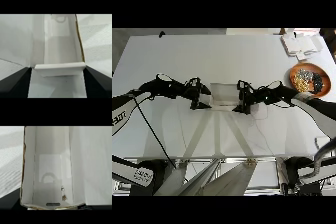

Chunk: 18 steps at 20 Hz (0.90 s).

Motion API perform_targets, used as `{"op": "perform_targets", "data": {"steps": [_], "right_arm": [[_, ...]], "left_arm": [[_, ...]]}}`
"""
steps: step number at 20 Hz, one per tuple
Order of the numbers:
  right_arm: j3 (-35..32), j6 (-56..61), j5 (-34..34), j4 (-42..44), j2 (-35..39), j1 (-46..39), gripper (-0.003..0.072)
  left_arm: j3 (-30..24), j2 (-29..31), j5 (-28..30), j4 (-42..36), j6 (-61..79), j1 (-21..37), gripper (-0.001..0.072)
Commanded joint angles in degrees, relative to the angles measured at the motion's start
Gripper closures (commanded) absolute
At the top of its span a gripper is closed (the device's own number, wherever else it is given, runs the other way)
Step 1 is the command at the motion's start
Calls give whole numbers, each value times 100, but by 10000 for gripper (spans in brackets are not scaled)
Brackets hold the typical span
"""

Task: Fold the box and place the chain.

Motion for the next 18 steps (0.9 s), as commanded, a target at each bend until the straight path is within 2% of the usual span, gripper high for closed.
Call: {"op": "perform_targets", "data": {"steps": [1, 15, 16, 18], "right_arm": [[4, 0, 4, 0, 2, -4, 149], [4, 0, 4, 0, 2, -4, 149], [4, 0, 4, 0, 2, -4, 149], [4, 0, 4, 0, 2, -4, 149]], "left_arm": [[4, -11, 199, -68, -57, -90, 12], [22, 7, 688, 103, -153, -518, 17], [22, 7, 684, 98, -153, -518, 36], [22, 7, 669, 98, -153, -518, 203]]}}
